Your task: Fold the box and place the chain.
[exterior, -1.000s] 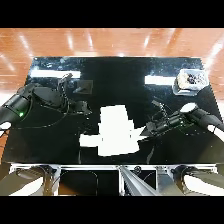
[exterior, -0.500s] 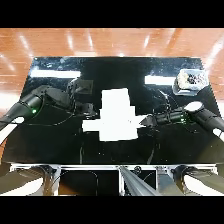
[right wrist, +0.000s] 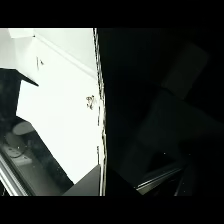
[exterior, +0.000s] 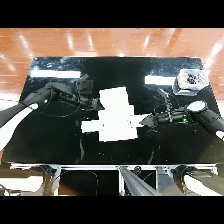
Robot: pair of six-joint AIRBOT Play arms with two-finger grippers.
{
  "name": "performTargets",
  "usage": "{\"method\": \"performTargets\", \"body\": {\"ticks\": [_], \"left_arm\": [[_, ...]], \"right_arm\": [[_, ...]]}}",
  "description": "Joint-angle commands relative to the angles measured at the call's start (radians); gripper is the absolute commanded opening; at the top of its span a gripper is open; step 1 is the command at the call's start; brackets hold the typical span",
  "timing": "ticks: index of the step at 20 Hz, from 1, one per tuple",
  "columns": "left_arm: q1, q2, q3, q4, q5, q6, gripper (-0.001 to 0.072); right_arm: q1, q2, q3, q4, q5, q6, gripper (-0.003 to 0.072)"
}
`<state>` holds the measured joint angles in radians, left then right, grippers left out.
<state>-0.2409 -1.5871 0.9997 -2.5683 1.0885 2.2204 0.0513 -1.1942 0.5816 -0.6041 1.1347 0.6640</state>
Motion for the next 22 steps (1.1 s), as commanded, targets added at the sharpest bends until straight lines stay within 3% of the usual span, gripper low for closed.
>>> {"method": "performTargets", "body": {"ticks": [1, 6, 11, 14, 16, 17, 22], "left_arm": [[0.007, -0.124, 0.106, -0.039, 0.146, 0.119, 0.0621], [0.007, -0.246, 0.237, -0.02, 0.387, 0.217, 0.0612], [-0.002, -0.259, 0.246, 0.014, 0.392, 0.265, 0.0526], [-0.01, -0.259, 0.246, 0.019, 0.366, 0.282, 0.0343], [-0.018, -0.259, 0.246, 0.017, 0.369, 0.311, 0.0093], [-0.019, -0.259, 0.246, 0.017, 0.371, 0.316, 0.0032], [-0.02, -0.259, 0.247, 0.014, 0.399, 0.364, 0.0024]], "right_arm": [[0.0, 0.002, 0.0, 0.002, 0.01, -0.005, 0.0027], [0.0, 0.002, 0.0, 0.002, 0.01, -0.005, 0.0027], [0.0, 0.002, 0.0, 0.002, 0.004, -0.002, 0.0028], [0.0, 0.002, 0.0, 0.002, -0.006, -0.002, 0.0028], [0.0, 0.002, 0.0, 0.002, -0.006, 0.002, 0.0028], [0.0, 0.002, 0.0, 0.002, -0.006, 0.007, 0.0028], [-0.001, 0.002, 0.0, 0.002, -0.008, 0.01, 0.0029]]}}
